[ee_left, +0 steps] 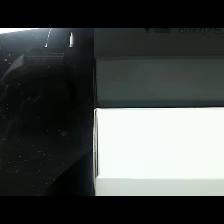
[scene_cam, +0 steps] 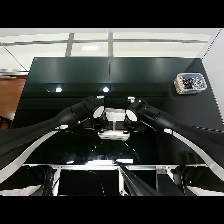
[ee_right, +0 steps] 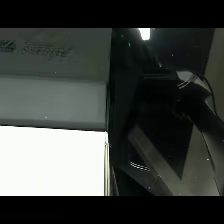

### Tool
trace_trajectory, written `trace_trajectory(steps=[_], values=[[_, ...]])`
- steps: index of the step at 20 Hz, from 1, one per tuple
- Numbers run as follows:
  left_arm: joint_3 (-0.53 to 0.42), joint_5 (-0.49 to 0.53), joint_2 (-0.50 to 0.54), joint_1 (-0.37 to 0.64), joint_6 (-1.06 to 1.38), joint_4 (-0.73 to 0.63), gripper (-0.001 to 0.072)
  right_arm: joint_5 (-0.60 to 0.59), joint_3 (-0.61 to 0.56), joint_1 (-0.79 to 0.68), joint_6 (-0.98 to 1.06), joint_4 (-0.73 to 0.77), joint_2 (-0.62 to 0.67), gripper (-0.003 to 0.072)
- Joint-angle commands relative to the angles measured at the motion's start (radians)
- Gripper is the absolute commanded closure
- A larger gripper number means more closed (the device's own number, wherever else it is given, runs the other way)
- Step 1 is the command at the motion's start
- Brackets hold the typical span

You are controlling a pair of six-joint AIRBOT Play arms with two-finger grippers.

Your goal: Fold the box and place the chain.

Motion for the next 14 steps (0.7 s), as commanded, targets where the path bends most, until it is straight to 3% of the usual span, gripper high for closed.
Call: trace_trajectory(steps=[1,5,7,11,12,13,14], values=[[0.001,0.001,0.001,0.0,-0.001,0.0,0.0681,0.007,0.0,0.001,0.005,0.002,-0.001,0.0535],[0.001,0.003,0.001,0.0,-0.001,0.0,0.0682,-0.001,0.0,0.0,0.005,0.001,-0.001,0.054],[0.001,0.004,0.001,0.0,-0.001,0.0,0.0681,-0.016,0.0,0.001,0.005,0.001,-0.001,0.067],[0.001,0.003,0.001,0.0,-0.001,0.0,0.0681,-0.018,0.0,0.0,0.005,-0.014,-0.001,0.0662],[0.001,0.004,0.001,0.0,-0.001,0.004,0.0681,-0.013,0.0,0.0,0.005,-0.034,0.0,0.0521],[0.001,0.004,0.001,0.0,-0.001,0.005,0.0681,-0.01,0.0,-0.003,0.004,-0.04,0.0,0.0325],[0.001,0.003,0.001,0.0,-0.001,0.005,0.0681,-0.006,0.0,-0.002,-0.009,-0.039,0.003,0.0271]])
